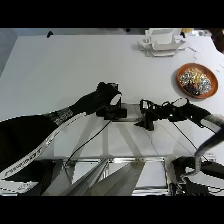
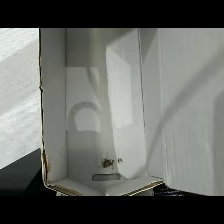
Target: Fold the box and place the chain.
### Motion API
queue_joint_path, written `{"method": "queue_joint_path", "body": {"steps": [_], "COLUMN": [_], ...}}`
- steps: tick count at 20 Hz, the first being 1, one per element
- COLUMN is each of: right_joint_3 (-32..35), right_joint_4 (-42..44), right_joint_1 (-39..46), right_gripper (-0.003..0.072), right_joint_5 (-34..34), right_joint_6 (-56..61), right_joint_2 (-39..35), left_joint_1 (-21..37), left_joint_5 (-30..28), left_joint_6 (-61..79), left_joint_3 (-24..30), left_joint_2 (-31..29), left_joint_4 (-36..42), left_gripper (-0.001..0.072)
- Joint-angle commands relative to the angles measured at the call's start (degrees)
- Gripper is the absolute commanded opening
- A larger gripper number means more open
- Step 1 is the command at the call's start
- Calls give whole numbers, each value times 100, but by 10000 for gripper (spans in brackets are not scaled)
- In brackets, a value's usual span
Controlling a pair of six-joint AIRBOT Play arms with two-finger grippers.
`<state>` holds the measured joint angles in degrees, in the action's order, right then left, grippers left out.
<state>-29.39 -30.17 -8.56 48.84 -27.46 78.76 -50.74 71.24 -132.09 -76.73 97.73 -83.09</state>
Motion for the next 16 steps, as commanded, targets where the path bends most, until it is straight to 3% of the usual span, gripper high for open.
{"method": "queue_joint_path", "body": {"steps": [1, 8, 9, 11, 16], "right_joint_3": [2, 2, 2, 2, 2], "right_joint_4": [4, 4, 2, 2, 2], "right_joint_1": [-4, -4, -7, -7, -4], "right_gripper": [400, 400, 400, 400, 400], "right_joint_5": [0, 0, 0, 0, 0], "right_joint_6": [0, 0, 0, 0, 0], "right_joint_2": [-2, -2, -2, -2, -2], "left_joint_1": [11, -9, -11, -9, -7], "left_joint_5": [404, 205, 208, 208, 208], "left_joint_6": [55, 7, 7, 4, -81], "left_joint_3": [-109, -127, -127, -127, -127], "left_joint_2": [-2, 201, 219, 219, 221], "left_joint_4": [-363, 22, 35, 11, 11], "left_gripper": [155, 151, 140, 11, 3]}}
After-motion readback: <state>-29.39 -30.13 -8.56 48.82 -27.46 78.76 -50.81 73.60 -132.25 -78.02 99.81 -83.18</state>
